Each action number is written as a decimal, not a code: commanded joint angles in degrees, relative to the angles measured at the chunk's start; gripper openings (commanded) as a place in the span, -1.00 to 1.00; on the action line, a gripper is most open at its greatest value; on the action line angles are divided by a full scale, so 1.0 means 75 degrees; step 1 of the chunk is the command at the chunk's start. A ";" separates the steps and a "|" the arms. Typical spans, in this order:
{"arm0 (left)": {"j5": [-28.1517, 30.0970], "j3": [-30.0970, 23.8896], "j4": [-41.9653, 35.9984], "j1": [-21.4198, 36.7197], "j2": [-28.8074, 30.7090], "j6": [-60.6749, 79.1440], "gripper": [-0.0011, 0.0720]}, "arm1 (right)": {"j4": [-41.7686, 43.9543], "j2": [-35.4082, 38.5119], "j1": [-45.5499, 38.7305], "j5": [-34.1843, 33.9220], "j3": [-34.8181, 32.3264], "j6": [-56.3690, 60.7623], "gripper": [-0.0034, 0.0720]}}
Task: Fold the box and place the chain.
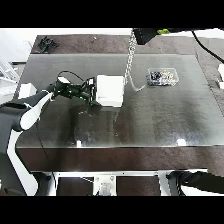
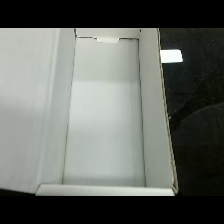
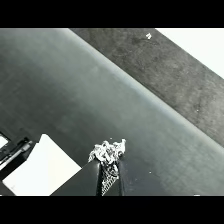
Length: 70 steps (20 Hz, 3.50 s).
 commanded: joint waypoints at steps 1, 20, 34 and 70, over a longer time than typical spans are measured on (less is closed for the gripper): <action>0.0003 0.0000 0.0000 0.0003 0.0006 0.0003 0.50 | 0.0341 -0.0085 0.0038 0.0003 -0.0035 -0.0006 -0.91; 0.0003 0.0000 0.0000 0.0003 0.0006 0.0003 0.50 | -0.0417 -0.0446 -0.0428 -0.0058 -0.2923 -0.0586 0.26; 0.0003 0.0000 0.0000 0.0003 0.0006 0.0003 0.50 | 0.5109 -0.1696 -0.3028 -0.0810 -0.5441 -0.9413 0.42; 0.0000 0.0000 0.0000 0.0003 0.0006 0.0003 0.50 | 0.5957 -0.1687 -0.2687 -0.0947 -0.5065 -0.9078 -0.91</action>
